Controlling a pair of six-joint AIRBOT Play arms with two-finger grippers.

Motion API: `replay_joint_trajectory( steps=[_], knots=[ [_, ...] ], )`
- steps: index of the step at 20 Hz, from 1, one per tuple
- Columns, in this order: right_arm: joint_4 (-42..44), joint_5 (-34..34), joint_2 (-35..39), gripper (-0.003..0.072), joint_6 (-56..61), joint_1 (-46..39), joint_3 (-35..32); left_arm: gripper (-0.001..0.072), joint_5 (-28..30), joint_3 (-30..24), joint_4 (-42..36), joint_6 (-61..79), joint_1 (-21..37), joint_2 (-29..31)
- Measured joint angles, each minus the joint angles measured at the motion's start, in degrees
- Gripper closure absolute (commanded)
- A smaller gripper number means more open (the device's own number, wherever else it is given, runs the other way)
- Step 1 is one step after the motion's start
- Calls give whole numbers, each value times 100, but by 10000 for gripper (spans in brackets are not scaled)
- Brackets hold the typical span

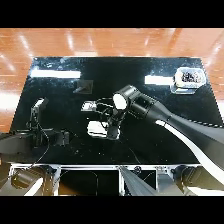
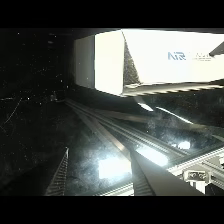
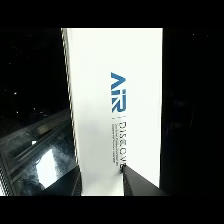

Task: Fold the box and place the chain.

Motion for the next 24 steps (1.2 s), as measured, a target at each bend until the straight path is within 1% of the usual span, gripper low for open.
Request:
replay_joint_trajectory(
  steps=[1,2,3,4,12,20,21,22,23,24],
  knots=[
    [-4,-2,0,327,0,0,0,216,0,0,-2,0,0,0],
    [-4,-7,-7,160,4,0,0,215,0,0,0,0,0,0],
    [-39,48,-24,177,4,2,-11,215,0,0,0,-2,0,0],
    [-52,55,-11,210,7,7,-7,215,-2,0,0,0,0,0],
    [-50,-15,-7,209,55,0,-4,215,0,0,-2,-2,0,0],
    [-59,-15,223,212,671,-11,9,215,-2,0,0,-2,0,0],
    [-61,-13,238,258,809,-11,9,215,0,0,0,0,-2,0],
    [-61,-15,258,614,1034,-11,9,215,0,0,0,0,0,0],
    [-59,-17,286,650,1346,-11,9,216,-2,0,0,-2,0,0],
    [-55,-76,345,650,1805,-11,-2,215,-2,0,0,0,-2,0]
  ],
)
